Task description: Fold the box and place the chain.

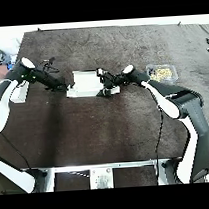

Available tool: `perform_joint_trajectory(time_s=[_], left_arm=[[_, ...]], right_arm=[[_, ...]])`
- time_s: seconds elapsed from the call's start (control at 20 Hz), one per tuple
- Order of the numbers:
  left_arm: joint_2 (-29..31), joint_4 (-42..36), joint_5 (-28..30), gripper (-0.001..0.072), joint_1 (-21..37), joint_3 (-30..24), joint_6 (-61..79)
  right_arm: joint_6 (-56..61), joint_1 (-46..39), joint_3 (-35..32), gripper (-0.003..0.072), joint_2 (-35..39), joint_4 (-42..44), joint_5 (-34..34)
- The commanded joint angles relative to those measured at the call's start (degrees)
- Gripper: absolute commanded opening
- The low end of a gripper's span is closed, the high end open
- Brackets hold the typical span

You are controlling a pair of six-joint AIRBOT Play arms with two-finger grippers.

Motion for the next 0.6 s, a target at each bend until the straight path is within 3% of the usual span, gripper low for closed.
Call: perform_joint_trajectory(time_s=[0.0,0.25,0.3,0.35,0.45,0.55], left_arm=[[-0.02,0.15,-0.33,0.0233,0.07,0.04,0.50],[-0.02,5.14,-1.40,0.0218,2.01,0.15,-2.40],[-0.04,6.67,-1.14,0.0126,1.99,0.13,-2.71],[-0.04,7.58,-0.96,0.0110,1.57,0.15,-3.10],[-0.17,8.59,-1.22,0.0013,0.63,0.15,-2.97],[-0.20,8.76,-1.36,0.0012,-0.42,0.15,-3.15]], right_arm=[[0.00,0.04,0.02,0.0471,0.02,0.00,0.00],[0.00,0.04,0.02,0.0471,0.02,0.00,0.00],[0.00,0.04,0.02,0.0471,0.02,0.00,0.00],[0.00,0.04,0.02,0.0471,0.02,0.00,0.00],[0.00,0.04,0.02,0.0470,0.02,0.00,0.00],[0.00,0.04,0.02,0.0471,0.02,0.00,0.00]])
